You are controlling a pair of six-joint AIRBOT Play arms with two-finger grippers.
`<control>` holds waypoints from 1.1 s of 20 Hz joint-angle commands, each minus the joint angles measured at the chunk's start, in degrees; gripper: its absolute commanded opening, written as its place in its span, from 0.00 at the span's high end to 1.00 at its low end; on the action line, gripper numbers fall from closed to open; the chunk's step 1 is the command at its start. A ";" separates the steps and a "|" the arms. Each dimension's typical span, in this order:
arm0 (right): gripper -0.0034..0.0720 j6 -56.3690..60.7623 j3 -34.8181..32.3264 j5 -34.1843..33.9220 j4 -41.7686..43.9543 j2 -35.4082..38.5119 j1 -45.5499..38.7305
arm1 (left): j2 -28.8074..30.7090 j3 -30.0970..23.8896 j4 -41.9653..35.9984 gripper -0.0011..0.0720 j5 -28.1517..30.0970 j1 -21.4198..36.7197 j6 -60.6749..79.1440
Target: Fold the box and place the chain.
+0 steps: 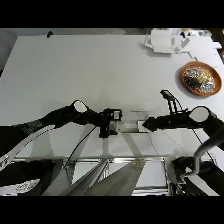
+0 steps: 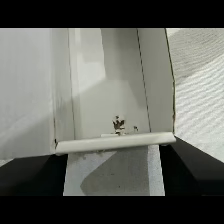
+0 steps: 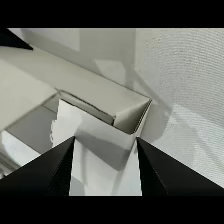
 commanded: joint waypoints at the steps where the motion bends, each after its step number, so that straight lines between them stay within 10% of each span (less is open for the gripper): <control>1: 0.38 10.47 2.71 -1.36 -6.58 -2.19 5.14 | 0.02 -0.02 0.02 0.78 0.00 0.04 0.02; 22: 0.49 45.92 11.26 0.09 -29.97 -12.59 22.73 | 0.02 -0.02 0.02 0.78 0.00 0.04 0.02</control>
